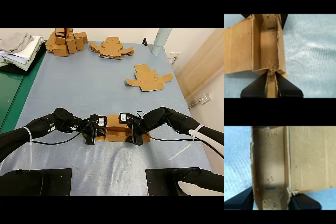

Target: Fold the box.

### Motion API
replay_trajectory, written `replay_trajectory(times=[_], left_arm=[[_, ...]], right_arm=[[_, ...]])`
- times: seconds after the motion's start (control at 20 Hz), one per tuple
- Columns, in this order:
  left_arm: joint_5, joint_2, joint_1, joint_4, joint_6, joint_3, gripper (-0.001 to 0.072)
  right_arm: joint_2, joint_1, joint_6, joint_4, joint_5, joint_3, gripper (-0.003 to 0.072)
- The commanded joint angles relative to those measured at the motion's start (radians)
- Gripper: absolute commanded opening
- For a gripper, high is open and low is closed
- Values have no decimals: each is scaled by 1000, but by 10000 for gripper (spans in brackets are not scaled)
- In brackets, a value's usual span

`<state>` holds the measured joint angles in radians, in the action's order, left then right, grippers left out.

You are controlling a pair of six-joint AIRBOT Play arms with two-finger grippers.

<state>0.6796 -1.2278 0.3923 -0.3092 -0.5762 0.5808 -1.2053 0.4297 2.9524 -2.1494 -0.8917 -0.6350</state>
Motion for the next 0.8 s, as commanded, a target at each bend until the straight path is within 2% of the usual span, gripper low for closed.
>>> replay_trajectory(times=[0.0, 0.5, 0.55, 0.65, 0.75], left_arm=[[12, -6, 14, 56, -45, 0, 109], [11, -13, 14, 113, -45, -25, 120], [11, -13, 14, 116, -46, -28, 147], [11, -13, 14, 126, -45, -29, 548], [11, -13, 14, 132, -45, -29, 547]], right_arm=[[0, 0, 0, -1, 0, -1, 516], [0, 0, 0, -1, 0, 0, 516], [0, 0, 0, -1, 0, -1, 516], [0, 0, 0, -1, 0, -1, 516], [0, 0, 0, -1, 0, 0, 515]])
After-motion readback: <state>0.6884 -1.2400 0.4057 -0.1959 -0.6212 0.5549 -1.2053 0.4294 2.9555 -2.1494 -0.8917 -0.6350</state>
